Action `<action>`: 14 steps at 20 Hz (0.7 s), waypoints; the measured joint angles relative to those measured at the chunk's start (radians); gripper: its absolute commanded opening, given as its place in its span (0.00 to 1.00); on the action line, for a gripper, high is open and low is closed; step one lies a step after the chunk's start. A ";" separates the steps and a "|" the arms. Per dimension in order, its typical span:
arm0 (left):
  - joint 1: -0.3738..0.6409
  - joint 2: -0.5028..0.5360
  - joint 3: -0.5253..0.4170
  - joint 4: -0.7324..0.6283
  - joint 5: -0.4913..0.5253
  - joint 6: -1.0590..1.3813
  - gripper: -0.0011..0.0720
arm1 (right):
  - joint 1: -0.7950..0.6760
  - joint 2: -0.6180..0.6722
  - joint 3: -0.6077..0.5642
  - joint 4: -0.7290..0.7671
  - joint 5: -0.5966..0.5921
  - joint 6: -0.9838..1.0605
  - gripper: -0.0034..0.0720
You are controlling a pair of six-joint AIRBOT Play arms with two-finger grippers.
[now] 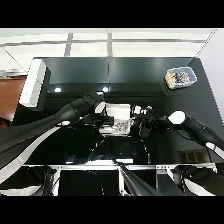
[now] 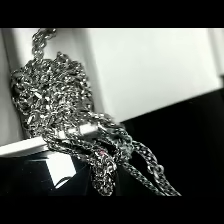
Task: Fold the box and place the chain.
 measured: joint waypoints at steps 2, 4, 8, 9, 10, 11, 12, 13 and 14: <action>0.000 0.000 0.000 0.000 0.000 0.000 0.05 | 0.000 0.058 0.012 -0.077 0.005 0.157 0.07; 0.000 0.000 0.000 0.000 0.000 0.000 0.05 | 0.001 0.119 0.028 -0.151 0.039 0.311 0.07; 0.000 0.000 0.000 0.000 0.001 0.000 0.05 | 0.001 0.236 0.086 -0.225 0.135 0.548 0.07; 0.000 0.000 0.000 0.000 0.001 0.000 0.05 | 0.001 0.259 0.106 -0.234 0.161 0.592 0.07; 0.000 0.000 0.000 0.000 0.001 0.000 0.05 | 0.001 0.280 0.131 -0.237 0.190 0.634 0.07; 0.000 0.000 0.000 0.000 0.001 0.000 0.05 | 0.001 0.297 0.157 -0.238 0.218 0.671 0.07; 0.000 0.000 0.000 0.000 0.002 0.000 0.05 | 0.002 0.309 0.183 -0.232 0.242 0.701 0.07; 0.000 0.000 0.000 0.000 0.002 0.000 0.05 | 0.003 0.317 0.209 -0.215 0.263 0.725 0.07; -0.001 0.000 0.000 0.000 0.002 0.000 0.05 | 0.003 0.323 0.236 -0.188 0.282 0.746 0.07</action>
